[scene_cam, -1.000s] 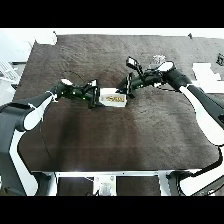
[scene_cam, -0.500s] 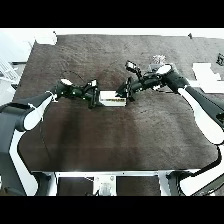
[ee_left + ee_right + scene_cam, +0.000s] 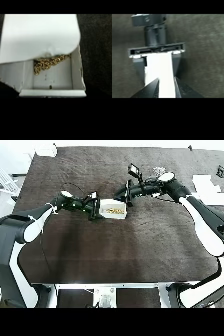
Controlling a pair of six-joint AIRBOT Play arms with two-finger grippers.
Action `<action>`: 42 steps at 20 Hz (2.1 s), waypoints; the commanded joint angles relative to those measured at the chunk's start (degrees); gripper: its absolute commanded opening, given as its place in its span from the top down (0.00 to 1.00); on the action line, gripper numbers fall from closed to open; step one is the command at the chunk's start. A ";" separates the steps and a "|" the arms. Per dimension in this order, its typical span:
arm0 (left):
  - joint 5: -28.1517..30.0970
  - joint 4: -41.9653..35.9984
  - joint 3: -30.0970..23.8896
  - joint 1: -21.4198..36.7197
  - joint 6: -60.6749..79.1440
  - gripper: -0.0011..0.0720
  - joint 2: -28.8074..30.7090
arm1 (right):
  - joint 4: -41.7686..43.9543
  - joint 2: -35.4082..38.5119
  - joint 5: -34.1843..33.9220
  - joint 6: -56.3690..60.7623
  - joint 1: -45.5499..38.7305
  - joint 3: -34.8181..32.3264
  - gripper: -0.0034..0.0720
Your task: Fold the box and place the chain.
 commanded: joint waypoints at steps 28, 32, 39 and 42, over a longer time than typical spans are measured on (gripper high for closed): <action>0.02 0.00 0.00 0.04 0.02 0.49 0.04 | -3.13 -3.65 3.21 1.55 -0.04 -1.90 0.72; 0.02 0.00 0.00 0.04 0.02 0.49 0.04 | -3.13 -3.65 -0.11 1.09 -0.04 -1.90 0.67; 0.04 0.00 0.00 0.04 0.02 0.49 0.04 | -3.13 -3.65 -0.55 0.96 -0.02 -1.92 0.61; 0.04 0.00 0.00 0.04 0.02 0.49 0.04 | -3.13 -3.65 -0.52 0.98 0.02 -1.95 0.61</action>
